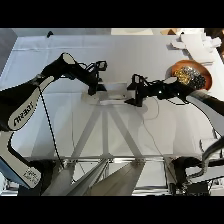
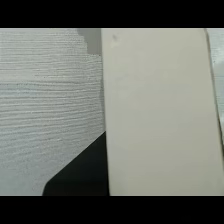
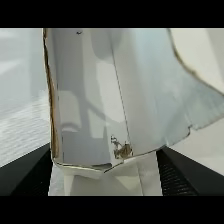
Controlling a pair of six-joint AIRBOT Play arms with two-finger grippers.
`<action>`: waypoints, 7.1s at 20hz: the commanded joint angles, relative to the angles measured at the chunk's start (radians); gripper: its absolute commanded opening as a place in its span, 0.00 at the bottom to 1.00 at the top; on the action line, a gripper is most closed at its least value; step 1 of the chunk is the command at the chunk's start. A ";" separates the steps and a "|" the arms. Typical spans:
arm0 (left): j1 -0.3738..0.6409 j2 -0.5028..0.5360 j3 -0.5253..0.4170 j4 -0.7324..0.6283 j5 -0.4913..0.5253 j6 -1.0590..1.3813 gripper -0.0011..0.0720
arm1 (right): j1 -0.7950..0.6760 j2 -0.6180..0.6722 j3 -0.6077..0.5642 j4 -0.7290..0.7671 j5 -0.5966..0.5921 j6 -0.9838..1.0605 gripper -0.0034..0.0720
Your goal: Fold the box and place the chain.
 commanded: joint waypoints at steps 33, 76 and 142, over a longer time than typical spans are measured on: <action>0.000 0.000 0.000 0.000 0.002 0.000 0.03 | 0.031 -0.152 0.167 -0.115 0.130 0.098 0.97; 0.076 0.090 0.000 0.003 -0.093 -0.058 0.50 | 0.031 -0.152 0.167 -0.113 0.129 0.098 0.65; 0.101 0.190 -0.066 0.340 -0.207 -0.774 0.02 | 0.031 -0.152 0.167 -0.113 0.129 0.098 0.65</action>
